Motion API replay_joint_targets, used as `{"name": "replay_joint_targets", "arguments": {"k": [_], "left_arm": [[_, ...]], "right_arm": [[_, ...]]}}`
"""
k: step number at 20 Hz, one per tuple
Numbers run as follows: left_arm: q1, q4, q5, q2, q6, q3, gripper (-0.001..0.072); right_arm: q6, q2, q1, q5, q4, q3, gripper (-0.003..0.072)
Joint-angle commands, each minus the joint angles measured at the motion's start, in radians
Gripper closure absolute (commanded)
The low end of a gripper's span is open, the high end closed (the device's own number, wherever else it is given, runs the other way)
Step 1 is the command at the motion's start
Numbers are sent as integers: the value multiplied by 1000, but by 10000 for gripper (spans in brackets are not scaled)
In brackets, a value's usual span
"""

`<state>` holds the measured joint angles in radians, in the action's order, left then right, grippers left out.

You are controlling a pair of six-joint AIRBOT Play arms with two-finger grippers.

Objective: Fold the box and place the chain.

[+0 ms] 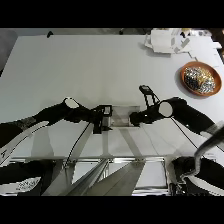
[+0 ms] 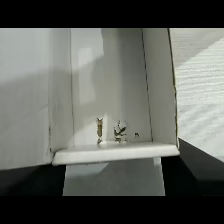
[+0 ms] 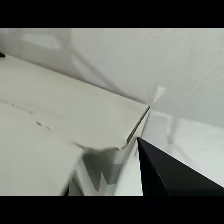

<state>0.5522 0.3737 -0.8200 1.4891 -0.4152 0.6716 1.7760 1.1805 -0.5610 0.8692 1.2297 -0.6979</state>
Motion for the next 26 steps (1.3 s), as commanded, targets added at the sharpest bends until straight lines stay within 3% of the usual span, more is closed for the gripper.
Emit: {"name": "replay_joint_targets", "arguments": {"k": [1, 7, 10, 15, 18, 19, 22, 24, 26], "left_arm": [[0, 0, 0, -1, 0, 0, 504], [0, 0, 0, -1, 0, 0, 504], [0, 0, 0, -1, 0, 0, 504], [0, 0, 0, -1, 0, 0, 504], [0, 1, 0, -1, 0, 0, 504], [0, 0, 0, -1, 0, 0, 504], [0, 1, 0, -1, 0, 0, 504], [0, 0, 0, -1, 0, 0, 504], [0, 0, 0, -1, 0, 0, 504]], "right_arm": [[172, 65, -68, 95, 177, -87, 295], [343, 166, -155, 192, 307, -153, 316], [375, 179, -157, 198, 314, -153, 378], [375, 194, -157, 197, 311, -153, 513], [373, 196, -157, 197, 311, -153, 657], [373, 196, -157, 197, 311, -153, 669], [371, 196, -157, 178, 311, -153, 662], [371, 195, -157, 166, 311, -153, 461], [371, 193, -157, 167, 311, -153, 449]]}}
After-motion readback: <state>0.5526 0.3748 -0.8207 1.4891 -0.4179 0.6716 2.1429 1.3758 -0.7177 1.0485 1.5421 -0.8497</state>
